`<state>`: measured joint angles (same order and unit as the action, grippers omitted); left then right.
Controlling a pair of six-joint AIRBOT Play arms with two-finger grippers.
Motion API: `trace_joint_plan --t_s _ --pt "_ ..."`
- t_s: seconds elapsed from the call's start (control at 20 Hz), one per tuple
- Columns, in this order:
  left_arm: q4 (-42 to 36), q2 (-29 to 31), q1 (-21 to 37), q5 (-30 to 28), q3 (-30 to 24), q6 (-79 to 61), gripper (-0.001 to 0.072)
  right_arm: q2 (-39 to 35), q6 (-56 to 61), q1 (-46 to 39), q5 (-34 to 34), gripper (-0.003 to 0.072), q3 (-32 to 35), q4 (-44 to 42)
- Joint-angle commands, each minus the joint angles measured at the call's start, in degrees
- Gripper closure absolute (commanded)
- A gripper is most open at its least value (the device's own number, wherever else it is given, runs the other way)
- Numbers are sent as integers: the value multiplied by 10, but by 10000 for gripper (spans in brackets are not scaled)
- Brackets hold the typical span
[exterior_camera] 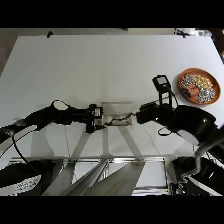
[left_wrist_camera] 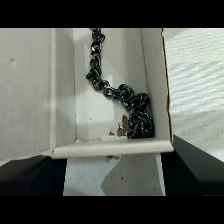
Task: Fold the box and place the chain.
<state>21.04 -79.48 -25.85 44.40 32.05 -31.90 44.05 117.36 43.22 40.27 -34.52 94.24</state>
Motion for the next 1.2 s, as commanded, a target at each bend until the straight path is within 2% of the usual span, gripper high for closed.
trace_joint_plan --t_s 0.0,0.25,0.55,0.8,1.05,1.1,1.15 --pt "0 0 0 0 0 0 456 -2 46 64 -33 679 0 -1" --pt "0 0 0 0 0 0 456 6 104 106 -106 680 0 -6" --pt "0 0 0 0 0 0 456 103 108 122 -198 679 -7 -76" --pt "0 0 0 0 0 0 456 199 108 122 -202 679 -50 -91" --pt "0 0 0 0 0 0 456 228 108 122 -190 675 -51 -95" --pt "0 0 0 0 0 0 456 236 107 122 -186 655 -51 -99" --pt "0 0 0 0 0 0 456 245 107 122 -182 556 -51 -109"
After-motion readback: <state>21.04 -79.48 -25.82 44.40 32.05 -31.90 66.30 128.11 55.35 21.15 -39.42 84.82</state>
